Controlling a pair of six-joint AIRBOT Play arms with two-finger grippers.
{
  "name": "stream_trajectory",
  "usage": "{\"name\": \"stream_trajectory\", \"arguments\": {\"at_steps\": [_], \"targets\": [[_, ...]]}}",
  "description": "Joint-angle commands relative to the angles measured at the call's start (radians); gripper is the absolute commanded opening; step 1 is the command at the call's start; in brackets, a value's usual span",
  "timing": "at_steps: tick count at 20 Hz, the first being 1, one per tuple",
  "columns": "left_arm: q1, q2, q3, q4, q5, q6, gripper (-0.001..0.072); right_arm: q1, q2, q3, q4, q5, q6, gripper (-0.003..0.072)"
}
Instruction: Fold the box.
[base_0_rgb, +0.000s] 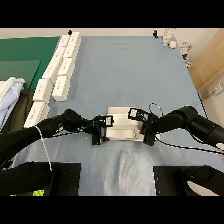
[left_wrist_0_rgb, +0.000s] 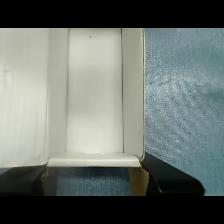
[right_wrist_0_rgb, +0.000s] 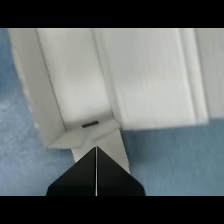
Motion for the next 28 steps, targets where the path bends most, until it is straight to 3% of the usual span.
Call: {"name": "stream_trajectory", "arguments": {"at_steps": [1, 3, 4, 7, 10, 12, 20, 28], "targets": [[0.0, 0.0, 0.001, 0.0, 0.0, 0.0, 0.0467, -0.02, 0.082, 0.013, -0.51, -0.087, 0.544, 0.0004], [0.0, 0.0, 0.001, 0.0, -0.001, 0.0, 0.0468, -0.097, 0.114, 0.014, -0.692, -0.164, 0.873, 0.0002], [0.0, 0.0, 0.001, 0.0, 0.0, 0.0, 0.0468, -0.163, 0.111, 0.018, -0.677, -0.235, 0.955, 0.0002], [0.0, 0.0, 0.001, 0.0, 0.0, 0.0, 0.0468, -0.442, 0.077, 0.006, -0.302, -0.315, 0.975, 0.0002], [0.0, 0.0, 0.001, 0.0, 0.0, 0.0, 0.0468, -0.671, 0.02, -0.037, 0.175, -0.278, 0.732, 0.0002], [0.0, 0.0, 0.001, 0.0, 0.0, 0.0, 0.0468, -0.748, -0.021, -0.064, 0.279, -0.274, 0.66, 0.0002], [0.0, 0.0, 0.001, 0.0, 0.0, 0.0, 0.0468, -0.764, -0.116, -0.144, 0.521, -0.262, 0.397, 0.0001], [0.0, 0.0, 0.001, 0.0, 0.0, 0.0, 0.0468, -0.721, -0.119, -0.168, 0.615, -0.316, 0.311, 0.0001]]}}
